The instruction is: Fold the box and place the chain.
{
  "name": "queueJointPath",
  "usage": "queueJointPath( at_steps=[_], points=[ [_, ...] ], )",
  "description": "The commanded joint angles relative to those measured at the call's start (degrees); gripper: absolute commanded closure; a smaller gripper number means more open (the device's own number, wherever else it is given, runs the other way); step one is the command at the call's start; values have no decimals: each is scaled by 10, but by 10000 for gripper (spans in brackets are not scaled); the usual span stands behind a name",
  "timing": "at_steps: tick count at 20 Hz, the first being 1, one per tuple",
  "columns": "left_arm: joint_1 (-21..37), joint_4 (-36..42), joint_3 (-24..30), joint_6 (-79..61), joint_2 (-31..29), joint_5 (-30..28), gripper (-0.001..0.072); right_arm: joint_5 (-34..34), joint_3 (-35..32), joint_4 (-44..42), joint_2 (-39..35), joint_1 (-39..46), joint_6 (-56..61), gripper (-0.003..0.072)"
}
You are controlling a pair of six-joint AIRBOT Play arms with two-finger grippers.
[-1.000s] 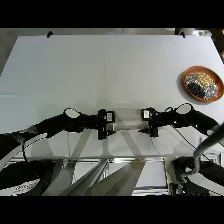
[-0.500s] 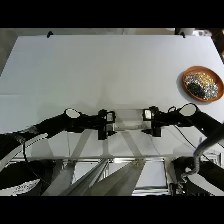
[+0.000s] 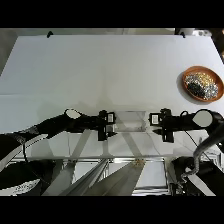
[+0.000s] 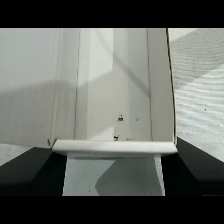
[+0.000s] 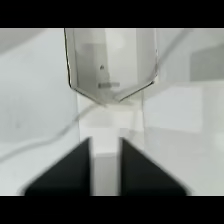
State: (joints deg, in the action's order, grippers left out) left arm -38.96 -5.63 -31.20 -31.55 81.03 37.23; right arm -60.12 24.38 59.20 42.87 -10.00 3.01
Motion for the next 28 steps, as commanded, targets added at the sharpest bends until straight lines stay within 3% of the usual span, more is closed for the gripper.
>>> queueJointPath(
  at_steps=[1, 4, 6, 12, 15, 20, 26, 28],
  points=[
    [1, 0, 0, 0, 0, -2, 573, -7, 0, -117, -71, 0, 10, 675],
    [1, 0, 0, 0, 0, -2, 573, 95, 0, -280, -54, 0, -9, 681],
    [0, 0, 0, 0, 0, -1, 573, 133, 0, -328, -3, 0, -20, 682],
    [1, 0, 0, 0, 0, -1, 573, 172, 0, -320, 186, 0, 16, 681],
    [1, 0, 0, 0, 0, -2, 573, 194, 1, -319, 208, 1, 15, 681],
    [1, 0, 0, 0, 0, -2, 573, 138, 28, -276, 201, 2, 18, 681],
    [1, 0, 0, 0, 0, -1, 573, -55, 123, -182, 169, 57, 29, 679],
    [1, 0, 0, 0, 0, -1, 573, -86, 126, -97, 169, 61, 10, 677]
  ],
)
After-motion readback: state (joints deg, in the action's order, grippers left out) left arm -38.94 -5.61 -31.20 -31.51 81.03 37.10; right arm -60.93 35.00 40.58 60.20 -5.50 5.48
